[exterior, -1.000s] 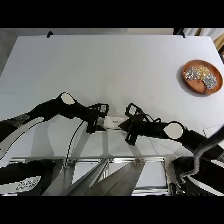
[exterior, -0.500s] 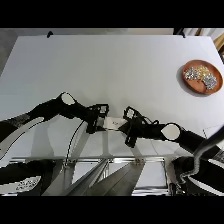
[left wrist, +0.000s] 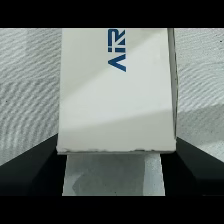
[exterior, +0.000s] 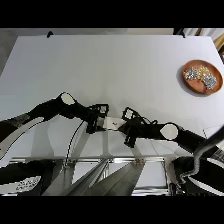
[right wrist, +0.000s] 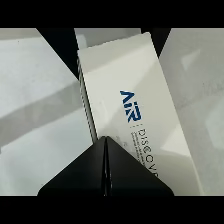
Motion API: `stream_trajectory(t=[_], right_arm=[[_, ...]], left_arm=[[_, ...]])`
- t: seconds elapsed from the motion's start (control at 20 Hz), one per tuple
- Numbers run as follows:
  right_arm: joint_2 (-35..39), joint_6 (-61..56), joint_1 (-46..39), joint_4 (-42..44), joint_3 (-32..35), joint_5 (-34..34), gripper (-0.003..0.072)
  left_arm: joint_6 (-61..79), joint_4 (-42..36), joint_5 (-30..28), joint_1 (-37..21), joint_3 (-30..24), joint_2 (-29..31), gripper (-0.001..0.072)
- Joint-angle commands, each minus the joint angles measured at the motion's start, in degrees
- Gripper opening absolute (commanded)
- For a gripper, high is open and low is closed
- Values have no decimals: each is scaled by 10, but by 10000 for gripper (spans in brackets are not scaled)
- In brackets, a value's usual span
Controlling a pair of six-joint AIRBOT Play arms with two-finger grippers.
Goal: Fold the box and place the chain.
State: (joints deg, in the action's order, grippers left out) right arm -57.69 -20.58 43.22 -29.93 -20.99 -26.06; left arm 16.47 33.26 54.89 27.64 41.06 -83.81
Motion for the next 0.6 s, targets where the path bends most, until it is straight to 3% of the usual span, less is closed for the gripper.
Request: stream_trajectory(t=[0.0,0.55], right_arm=[[0,-6,0,-21,0,0,11],[49,-5,0,-24,-7,20,12]], left_arm=[[0,0,0,0,0,0,212],[0,0,0,0,0,0,212]])
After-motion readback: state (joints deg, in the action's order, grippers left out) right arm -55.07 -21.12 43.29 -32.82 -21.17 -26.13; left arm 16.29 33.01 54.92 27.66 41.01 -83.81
